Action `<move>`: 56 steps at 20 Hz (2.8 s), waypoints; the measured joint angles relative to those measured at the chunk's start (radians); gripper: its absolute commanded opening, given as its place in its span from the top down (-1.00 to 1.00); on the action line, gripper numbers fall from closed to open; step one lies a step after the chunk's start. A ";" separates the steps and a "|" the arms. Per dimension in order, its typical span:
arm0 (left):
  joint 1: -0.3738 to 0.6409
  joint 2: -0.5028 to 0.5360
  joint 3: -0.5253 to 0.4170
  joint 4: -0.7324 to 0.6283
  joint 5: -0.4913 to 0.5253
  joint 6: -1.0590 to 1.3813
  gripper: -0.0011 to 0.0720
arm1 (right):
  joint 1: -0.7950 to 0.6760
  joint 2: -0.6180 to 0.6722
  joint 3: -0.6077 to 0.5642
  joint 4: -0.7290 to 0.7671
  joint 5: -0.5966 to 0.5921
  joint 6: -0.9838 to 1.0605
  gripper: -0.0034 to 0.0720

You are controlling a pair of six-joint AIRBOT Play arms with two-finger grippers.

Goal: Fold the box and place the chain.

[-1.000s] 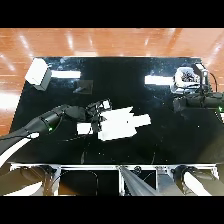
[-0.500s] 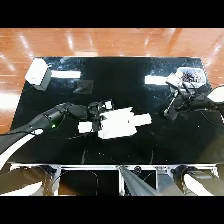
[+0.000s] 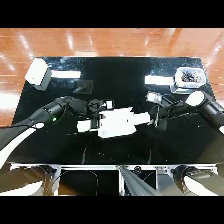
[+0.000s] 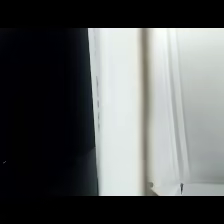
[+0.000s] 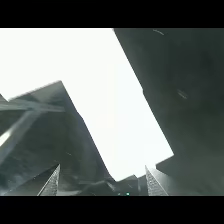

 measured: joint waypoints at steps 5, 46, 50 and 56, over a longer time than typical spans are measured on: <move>-0.055 -0.006 0.010 0.023 0.051 0.003 0.94 | 0.058 -0.005 -0.040 0.000 0.052 0.047 -0.70; -0.066 -0.014 0.012 -0.024 -0.003 -0.050 0.93 | -0.032 0.108 -0.272 0.341 -0.035 -0.761 -0.95; -0.065 -0.014 0.012 -0.024 -0.003 -0.053 0.93 | -0.025 0.097 -0.284 0.352 -0.059 -0.783 -0.95; -0.065 -0.014 0.012 -0.024 -0.019 -0.053 0.93 | 0.039 0.030 -0.290 0.423 -0.095 -0.844 -0.95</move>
